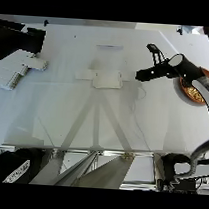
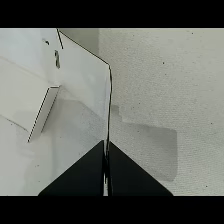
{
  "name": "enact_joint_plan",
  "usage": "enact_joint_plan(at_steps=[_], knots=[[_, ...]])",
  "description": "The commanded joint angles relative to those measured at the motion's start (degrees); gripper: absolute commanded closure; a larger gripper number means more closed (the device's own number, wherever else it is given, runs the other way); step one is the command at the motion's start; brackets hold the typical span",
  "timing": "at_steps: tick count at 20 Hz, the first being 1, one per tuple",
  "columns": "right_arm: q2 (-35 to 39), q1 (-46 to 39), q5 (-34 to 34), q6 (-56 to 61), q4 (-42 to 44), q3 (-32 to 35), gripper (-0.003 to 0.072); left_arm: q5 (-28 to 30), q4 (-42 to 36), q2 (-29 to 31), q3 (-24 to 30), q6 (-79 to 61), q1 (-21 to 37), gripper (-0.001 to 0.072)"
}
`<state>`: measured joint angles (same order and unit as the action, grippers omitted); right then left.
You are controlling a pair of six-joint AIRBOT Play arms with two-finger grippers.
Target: Fold the box and place the chain.
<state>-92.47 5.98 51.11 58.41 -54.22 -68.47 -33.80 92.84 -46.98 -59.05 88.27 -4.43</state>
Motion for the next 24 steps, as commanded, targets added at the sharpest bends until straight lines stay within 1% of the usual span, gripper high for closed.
enact_joint_plan(at_steps=[1, 3, 4, 6, 7, 8, 9, 10, 12, 13, 14, 15, 16, 17, 19, 20, 21, 24], knots=[[0.0, 0.0, 0.0, 0.0, 0.0, 0.0, 0.0676, 1.0, -0.6, -0.1, 0.0, -0.8, 0.0, 0.0015], [0.0, 0.0, 0.1, 0.0, 0.0, 0.0, 0.0676, 2.0, -0.6, -1.4, 0.0, -5.3, 0.2, 0.0026], [0.0, 0.0, 0.1, 0.0, 0.0, 0.0, 0.0676, 2.0, -0.7, -2.9, -0.3, -6.8, 0.0, 0.0094], [0.0, 0.0, 0.1, 0.0, 0.0, 0.0, 0.0676, 0.9, -0.9, -7.2, -2.5, -7.4, 0.0, 0.0094], [0.0, 0.0, 0.1, 0.0, 0.0, 0.0, 0.0676, 0.1, -1.2, -9.7, -4.2, -7.5, 0.0, 0.0092], [0.0, 0.0, 0.1, 0.0, 0.0, 0.0, 0.0676, -1.3, -3.1, -12.6, -6.6, -8.3, 0.0, 0.0092], [0.0, 0.0, 0.1, 0.0, 0.0, 0.0, 0.0676, -3.9, -8.1, -16.0, -9.8, -12.6, 0.0, 0.0092], [0.0, 0.0, 0.1, 0.0, 0.0, 0.0, 0.0676, -7.1, -15.4, -19.7, -13.5, -17.9, 0.2, 0.0092], [0.0, 0.0, 0.1, 0.0, 0.0, 0.0, 0.0676, -13.1, -32.6, -26.9, -20.5, -29.2, 0.5, 0.0093], [0.0, 0.0, 0.1, 0.0, 0.0, 0.0, 0.0676, -16.0, -39.5, -30.4, -23.5, -33.6, 1.0, 0.0093], [0.0, 0.0, 0.1, 0.0, 0.0, 0.0, 0.0676, -18.9, -44.1, -34.0, -26.6, -37.0, 1.7, 0.0092], [0.0, 0.0, 0.1, 0.0, 0.0, 0.0, 0.0676, -19.2, -46.2, -37.0, -28.5, -40.3, 2.4, 0.0064], [0.0, 0.0, 0.1, 0.0, 0.0, 0.0, 0.0676, -17.5, -46.8, -39.3, -29.2, -43.7, 3.3, 0.0063], [0.0, 0.0, 0.1, 0.0, 0.0, 0.0, 0.0676, -16.4, -47.1, -41.1, -29.4, -44.2, 4.4, 0.0075], [0.0, 0.0, 0.1, 0.0, 0.0, 0.0, 0.0676, -16.1, -50.8, -44.9, -29.6, -44.2, 6.6, 0.0076], [0.0, 0.0, 0.1, 0.0, 0.0, 0.0, 0.0676, -17.9, -52.5, -47.2, -30.6, -44.6, 7.5, 0.0073], [0.0, 0.0, 0.1, 0.0, 0.0, 0.0, 0.0676, -20.8, -53.7, -49.9, -32.3, -44.6, 8.3, 0.0071], [0.0, 0.0, 0.1, 0.0, 0.0, 0.0, 0.0676, -30.8, -51.9, -58.4, -40.6, -46.3, 8.7, 0.007]])
